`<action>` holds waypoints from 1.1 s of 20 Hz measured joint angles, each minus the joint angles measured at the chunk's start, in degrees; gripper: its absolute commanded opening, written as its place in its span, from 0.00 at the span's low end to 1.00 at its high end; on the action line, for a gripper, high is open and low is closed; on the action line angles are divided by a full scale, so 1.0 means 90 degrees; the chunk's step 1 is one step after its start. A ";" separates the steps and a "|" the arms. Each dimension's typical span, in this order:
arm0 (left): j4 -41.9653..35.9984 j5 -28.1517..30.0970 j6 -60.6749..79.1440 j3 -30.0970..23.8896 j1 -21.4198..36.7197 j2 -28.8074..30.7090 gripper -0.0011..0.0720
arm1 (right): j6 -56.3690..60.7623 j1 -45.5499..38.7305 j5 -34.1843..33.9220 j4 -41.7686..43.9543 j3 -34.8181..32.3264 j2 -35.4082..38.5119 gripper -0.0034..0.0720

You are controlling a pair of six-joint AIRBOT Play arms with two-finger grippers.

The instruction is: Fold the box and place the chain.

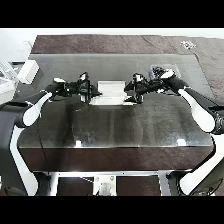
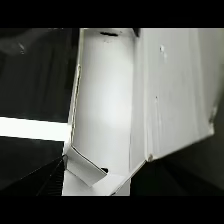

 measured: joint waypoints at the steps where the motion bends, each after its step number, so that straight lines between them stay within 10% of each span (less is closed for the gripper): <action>1: -0.0002 0.0007 0.0000 0.0000 0.0000 0.0002 0.04 | 0.0036 0.0029 0.0053 0.0032 0.0002 -0.0022 0.90; 22: 0.0007 -0.0061 -0.0012 -0.0002 -0.0012 -0.0002 0.04 | 0.0879 0.0151 0.0155 -0.0041 0.0097 -0.0323 0.90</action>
